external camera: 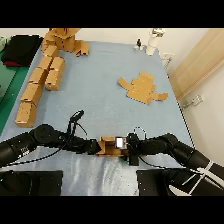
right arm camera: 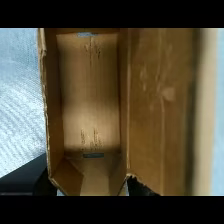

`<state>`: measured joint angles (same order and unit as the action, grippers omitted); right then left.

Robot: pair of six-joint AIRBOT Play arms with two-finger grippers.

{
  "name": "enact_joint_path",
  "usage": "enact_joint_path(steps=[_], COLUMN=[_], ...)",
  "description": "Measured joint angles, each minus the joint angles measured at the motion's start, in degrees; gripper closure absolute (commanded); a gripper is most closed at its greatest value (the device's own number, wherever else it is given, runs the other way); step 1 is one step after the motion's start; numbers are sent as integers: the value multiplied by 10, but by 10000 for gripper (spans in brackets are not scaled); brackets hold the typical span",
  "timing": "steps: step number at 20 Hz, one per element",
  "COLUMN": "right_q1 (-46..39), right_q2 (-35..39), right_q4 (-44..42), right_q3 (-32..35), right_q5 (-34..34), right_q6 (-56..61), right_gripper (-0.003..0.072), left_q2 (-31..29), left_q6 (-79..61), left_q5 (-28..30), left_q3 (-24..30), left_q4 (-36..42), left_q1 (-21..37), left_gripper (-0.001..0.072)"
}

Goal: Fold the box.

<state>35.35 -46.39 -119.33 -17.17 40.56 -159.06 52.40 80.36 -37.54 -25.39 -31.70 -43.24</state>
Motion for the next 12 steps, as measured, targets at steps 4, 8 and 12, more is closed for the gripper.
enact_joint_path(steps=[4,8,12], right_q1=[0,0,0], right_q2=[0,0,0], right_q4=[0,0,0], right_q3=[0,0,0], right_q5=[0,0,0], right_q6=[0,0,0], right_gripper=[188,188,188], left_q2=[13,31,49], left_q6=[0,5,70], left_q5=[28,32,20], left_q3=[-7,-25,-53], left_q4=[6,-4,-64], left_q1=[-10,-15,-43], left_gripper=[208,208,208])
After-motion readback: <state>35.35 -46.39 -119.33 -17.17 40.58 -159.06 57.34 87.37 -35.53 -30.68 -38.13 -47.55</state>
